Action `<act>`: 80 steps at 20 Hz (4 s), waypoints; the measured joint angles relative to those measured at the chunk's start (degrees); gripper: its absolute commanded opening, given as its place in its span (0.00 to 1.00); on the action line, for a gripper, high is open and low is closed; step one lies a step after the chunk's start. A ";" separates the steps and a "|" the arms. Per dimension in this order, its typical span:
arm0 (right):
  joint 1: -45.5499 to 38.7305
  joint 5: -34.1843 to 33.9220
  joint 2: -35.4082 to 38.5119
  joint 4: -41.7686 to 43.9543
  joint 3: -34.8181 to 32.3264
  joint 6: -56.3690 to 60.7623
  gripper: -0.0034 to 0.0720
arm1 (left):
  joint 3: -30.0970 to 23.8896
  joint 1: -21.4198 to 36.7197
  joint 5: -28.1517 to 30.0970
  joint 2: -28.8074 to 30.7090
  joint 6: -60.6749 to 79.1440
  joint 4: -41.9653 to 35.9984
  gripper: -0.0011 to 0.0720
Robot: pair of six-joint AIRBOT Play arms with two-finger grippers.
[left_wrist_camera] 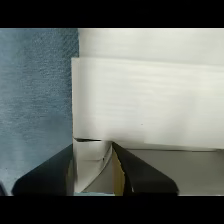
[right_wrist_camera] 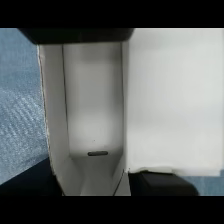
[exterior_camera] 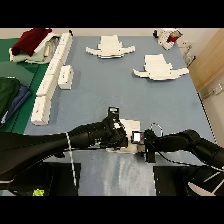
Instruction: Fold the box.
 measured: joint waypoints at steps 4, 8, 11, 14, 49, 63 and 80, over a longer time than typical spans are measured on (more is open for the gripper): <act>0.00 -0.13 0.00 0.02 0.00 0.02 0.64 | 0.09 -0.33 -1.22 -0.09 -0.02 0.37 0.03; 0.00 -0.13 0.00 0.00 0.00 0.02 0.64 | 0.09 -0.74 -1.22 -0.13 0.28 0.33 0.37; 0.00 -0.11 0.00 0.00 0.02 -0.02 0.64 | 0.09 -0.92 -0.94 -0.13 0.35 -0.07 0.60; 0.00 -0.11 0.00 0.00 0.02 -0.02 0.64 | 0.09 -0.92 -1.16 -0.13 0.00 0.07 0.59; 0.00 -0.09 0.00 0.00 0.00 0.07 0.64 | 0.15 -0.90 -0.09 -2.32 -0.72 3.98 0.04; 0.00 -0.09 0.00 0.02 0.02 0.00 0.64 | 0.09 -0.90 -4.07 6.47 2.51 2.97 0.53; 0.00 -0.09 0.00 0.00 0.02 0.00 0.64 | -7.52 14.32 -1.09 27.45 58.90 -4.07 0.31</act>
